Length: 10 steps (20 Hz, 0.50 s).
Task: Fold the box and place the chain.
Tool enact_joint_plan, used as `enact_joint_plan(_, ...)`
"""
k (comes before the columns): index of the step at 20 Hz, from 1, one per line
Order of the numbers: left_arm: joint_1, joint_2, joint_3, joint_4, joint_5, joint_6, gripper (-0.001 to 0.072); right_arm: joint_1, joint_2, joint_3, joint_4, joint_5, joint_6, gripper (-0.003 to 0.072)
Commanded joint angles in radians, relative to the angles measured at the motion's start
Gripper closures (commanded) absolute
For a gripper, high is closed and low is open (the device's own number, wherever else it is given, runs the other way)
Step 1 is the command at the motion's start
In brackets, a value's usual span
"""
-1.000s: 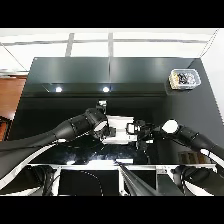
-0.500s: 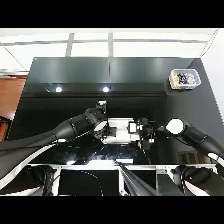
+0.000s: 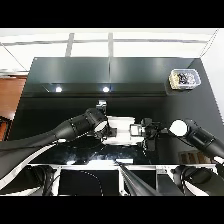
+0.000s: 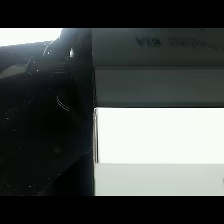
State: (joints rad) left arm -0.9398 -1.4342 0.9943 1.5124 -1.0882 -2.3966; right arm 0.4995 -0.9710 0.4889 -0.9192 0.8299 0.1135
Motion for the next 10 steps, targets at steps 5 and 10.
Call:
enact_joint_plan(5,0.0,0.0,0.0,-0.002,0.005,0.01,0.0679,0.001,-0.038,0.001,0.106,-0.003,0.007,0.05)
enact_joint_plan(10,0.0,0.0,0.0,-0.002,0.006,0.01,0.0679,0.002,-0.089,0.001,0.261,-0.007,0.006,0.05)
